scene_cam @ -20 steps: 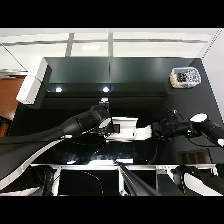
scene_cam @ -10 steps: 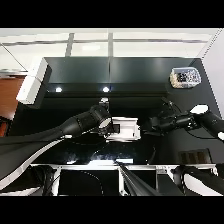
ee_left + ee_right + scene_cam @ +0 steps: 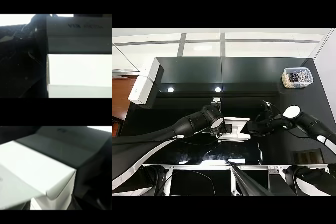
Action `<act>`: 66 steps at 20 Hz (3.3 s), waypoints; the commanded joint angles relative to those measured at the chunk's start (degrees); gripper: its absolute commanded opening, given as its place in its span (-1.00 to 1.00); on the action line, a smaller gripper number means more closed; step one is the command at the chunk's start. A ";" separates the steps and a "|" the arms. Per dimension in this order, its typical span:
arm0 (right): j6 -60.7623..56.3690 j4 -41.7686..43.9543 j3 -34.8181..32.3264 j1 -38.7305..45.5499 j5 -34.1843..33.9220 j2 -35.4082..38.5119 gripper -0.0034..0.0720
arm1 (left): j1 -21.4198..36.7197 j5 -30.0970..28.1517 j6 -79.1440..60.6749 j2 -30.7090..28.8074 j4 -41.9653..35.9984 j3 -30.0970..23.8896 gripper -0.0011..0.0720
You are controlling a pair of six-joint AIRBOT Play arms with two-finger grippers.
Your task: Fold the box and place the chain.
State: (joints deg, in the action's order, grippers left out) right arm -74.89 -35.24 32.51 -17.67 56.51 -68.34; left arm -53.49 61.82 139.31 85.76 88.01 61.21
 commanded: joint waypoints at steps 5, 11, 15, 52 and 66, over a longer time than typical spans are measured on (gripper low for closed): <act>-27.71 -25.81 8.70 -12.74 -5.33 -0.02 0.48 | 0.04 0.00 0.00 0.02 0.00 -0.02 -0.89; -42.23 -39.15 12.57 -19.43 -2.36 -0.07 0.03 | 0.04 -0.02 0.00 0.02 0.00 -0.02 -0.89; -47.87 -44.92 13.75 -23.47 1.01 -1.77 0.03 | 0.04 -0.04 0.00 0.02 0.02 -0.02 -0.89; -53.48 -45.79 14.62 -26.05 -0.46 -6.97 -0.78 | 0.04 -0.02 0.00 0.02 0.00 -0.02 -0.89; -53.44 -45.83 14.64 -26.03 -0.35 -6.93 -0.39 | 0.04 -0.02 0.00 0.02 0.00 -0.02 -0.89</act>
State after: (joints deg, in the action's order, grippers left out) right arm -128.20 -81.03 47.11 -43.66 56.03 -75.29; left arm -53.49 61.67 139.22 85.78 88.05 61.21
